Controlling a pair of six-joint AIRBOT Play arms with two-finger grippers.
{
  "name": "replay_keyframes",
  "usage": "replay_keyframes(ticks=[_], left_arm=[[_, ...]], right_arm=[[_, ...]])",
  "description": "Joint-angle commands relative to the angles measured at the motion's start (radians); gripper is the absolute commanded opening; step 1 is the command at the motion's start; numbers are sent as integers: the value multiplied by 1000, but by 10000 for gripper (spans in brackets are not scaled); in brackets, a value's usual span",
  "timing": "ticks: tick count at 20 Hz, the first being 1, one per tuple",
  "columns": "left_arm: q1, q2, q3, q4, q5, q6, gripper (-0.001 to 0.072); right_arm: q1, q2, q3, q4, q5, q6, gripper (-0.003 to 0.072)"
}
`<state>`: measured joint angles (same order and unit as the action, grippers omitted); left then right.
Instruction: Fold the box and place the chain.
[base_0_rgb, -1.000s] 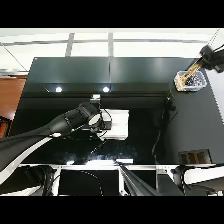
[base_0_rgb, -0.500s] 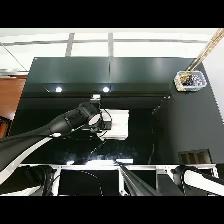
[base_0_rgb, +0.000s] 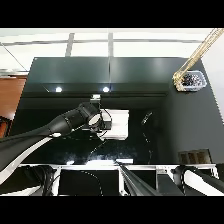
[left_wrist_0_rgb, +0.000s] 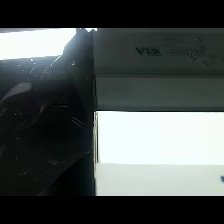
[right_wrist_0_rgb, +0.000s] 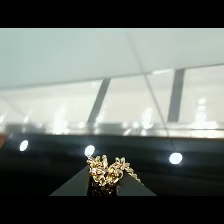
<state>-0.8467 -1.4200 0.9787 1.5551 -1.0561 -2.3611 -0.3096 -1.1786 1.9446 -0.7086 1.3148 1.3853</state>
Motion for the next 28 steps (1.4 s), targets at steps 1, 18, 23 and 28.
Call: replay_keyframes(ticks=[1,18,23,28], left_arm=[[1,0,0,0,1,0,26],[1,0,0,0,1,0,25],[1,0,0,0,1,0,26],[1,0,0,0,1,0,26]], right_arm=[[87,37,-15,22,143,-62,3],[695,36,-218,-66,200,-80,3],[684,37,-238,-68,202,-80,3],[610,49,-238,-66,203,-75,3]])
